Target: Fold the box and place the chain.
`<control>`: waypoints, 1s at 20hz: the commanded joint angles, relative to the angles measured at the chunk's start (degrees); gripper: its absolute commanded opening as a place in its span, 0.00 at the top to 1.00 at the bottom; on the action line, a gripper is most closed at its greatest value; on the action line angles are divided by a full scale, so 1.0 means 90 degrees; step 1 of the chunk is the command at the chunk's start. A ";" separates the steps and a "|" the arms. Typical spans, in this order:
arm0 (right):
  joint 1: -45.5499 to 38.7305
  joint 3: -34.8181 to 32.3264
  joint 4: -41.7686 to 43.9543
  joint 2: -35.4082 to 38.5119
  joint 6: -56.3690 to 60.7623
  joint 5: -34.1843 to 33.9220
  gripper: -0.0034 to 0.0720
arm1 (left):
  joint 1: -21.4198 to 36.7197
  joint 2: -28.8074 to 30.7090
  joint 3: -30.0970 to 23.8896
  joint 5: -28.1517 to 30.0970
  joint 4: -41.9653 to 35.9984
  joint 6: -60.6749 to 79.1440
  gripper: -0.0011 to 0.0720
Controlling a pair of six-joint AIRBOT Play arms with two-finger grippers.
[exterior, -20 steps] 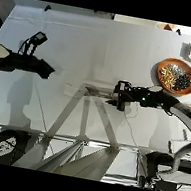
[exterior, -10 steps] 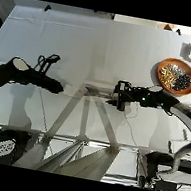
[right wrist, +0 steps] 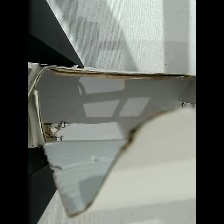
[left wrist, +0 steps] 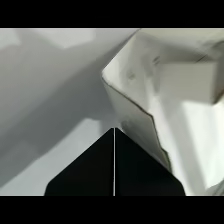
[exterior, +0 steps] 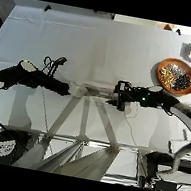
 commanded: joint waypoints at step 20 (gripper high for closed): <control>-0.0002 0.0000 0.0002 0.0002 0.0002 0.0002 0.42 | -0.0452 0.0233 -0.0002 0.0148 -0.1015 0.0702 0.52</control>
